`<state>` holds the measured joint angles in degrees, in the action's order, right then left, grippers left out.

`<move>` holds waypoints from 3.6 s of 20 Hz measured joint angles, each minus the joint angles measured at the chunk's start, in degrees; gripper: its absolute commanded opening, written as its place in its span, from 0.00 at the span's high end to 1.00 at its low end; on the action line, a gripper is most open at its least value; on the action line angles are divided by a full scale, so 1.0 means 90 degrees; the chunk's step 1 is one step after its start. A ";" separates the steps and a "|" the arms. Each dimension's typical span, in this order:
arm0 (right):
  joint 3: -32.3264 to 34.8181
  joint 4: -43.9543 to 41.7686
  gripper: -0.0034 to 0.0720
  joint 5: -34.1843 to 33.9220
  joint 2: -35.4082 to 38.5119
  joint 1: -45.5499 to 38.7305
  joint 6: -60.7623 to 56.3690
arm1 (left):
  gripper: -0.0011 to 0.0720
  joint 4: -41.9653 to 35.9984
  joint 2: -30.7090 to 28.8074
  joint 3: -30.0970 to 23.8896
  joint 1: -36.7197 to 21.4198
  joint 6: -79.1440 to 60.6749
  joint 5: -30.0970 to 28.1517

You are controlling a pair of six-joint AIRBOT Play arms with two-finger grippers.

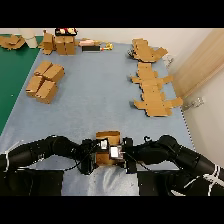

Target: Fold the box.

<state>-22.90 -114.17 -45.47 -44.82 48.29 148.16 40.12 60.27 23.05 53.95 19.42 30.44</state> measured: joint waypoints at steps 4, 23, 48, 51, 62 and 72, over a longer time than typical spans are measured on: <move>-0.0005 -0.0051 0.30 0.0012 -0.0146 0.0000 -0.0007 | 0.35 -0.0002 0.0000 0.0000 0.0000 0.0002 -0.0002; -0.0022 0.4269 0.95 -0.2839 0.2295 -0.0454 -0.8337 | 0.35 -0.0010 0.0000 0.0000 0.0000 0.0010 -0.0002; 0.0658 -0.0134 0.75 -0.0702 0.1491 -0.1234 -0.9449 | 0.35 -0.0007 0.0002 0.0000 0.0000 0.0007 -0.0002; 0.0644 -0.0170 0.75 -0.0692 0.1588 -0.1212 -0.9423 | 0.35 -0.0007 0.0002 0.0000 0.0000 0.0007 -0.0002; 0.0634 0.0017 0.58 -0.0838 0.1649 -0.1202 -0.9408 | 0.35 -0.0007 0.0000 0.0000 0.0000 0.0010 -0.0002; 0.0537 -0.0100 0.53 -0.0814 0.1785 -0.1200 -0.9367 | 0.35 -0.0007 0.0002 0.0000 0.0000 0.0010 0.0000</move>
<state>-18.06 -115.07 -52.80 -28.75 37.50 63.86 40.05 60.29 23.05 53.95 19.51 30.44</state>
